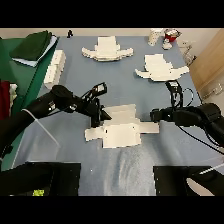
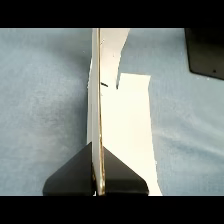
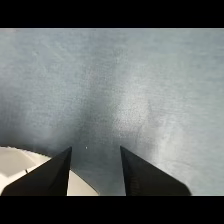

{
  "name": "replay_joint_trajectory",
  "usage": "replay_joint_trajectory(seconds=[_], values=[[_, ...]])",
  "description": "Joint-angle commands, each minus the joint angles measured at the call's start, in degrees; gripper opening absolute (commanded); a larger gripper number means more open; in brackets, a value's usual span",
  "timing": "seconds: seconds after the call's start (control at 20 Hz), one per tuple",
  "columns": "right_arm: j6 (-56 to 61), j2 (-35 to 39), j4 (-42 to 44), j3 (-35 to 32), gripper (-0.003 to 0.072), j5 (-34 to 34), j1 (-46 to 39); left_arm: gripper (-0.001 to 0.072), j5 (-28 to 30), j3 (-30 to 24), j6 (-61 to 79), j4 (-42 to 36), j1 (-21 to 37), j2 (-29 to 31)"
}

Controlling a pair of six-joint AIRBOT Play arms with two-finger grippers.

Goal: Fold the box.

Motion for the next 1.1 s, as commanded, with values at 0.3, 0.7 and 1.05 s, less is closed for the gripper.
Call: replay_joint_trajectory(seconds=[0.3, 0.7, 1.05], values=[[1.7, -0.7, -1.2, 0.5, 0.0481, 1.0, 0.0, 0.0012, 12.1, -8.7, 8.9, -2.7, -6.4, 3.3], [1.7, -0.7, -1.0, 0.5, 0.0481, 1.0, 0.0, 0.0012, -3.3, -0.4, -2.1, 2.7, -1.1, 1.8], [1.7, -0.7, -1.0, 0.5, 0.0481, 1.0, 0.0, 0.0012, -6.8, 2.4, -3.3, 2.5, -1.2, -5.6]])
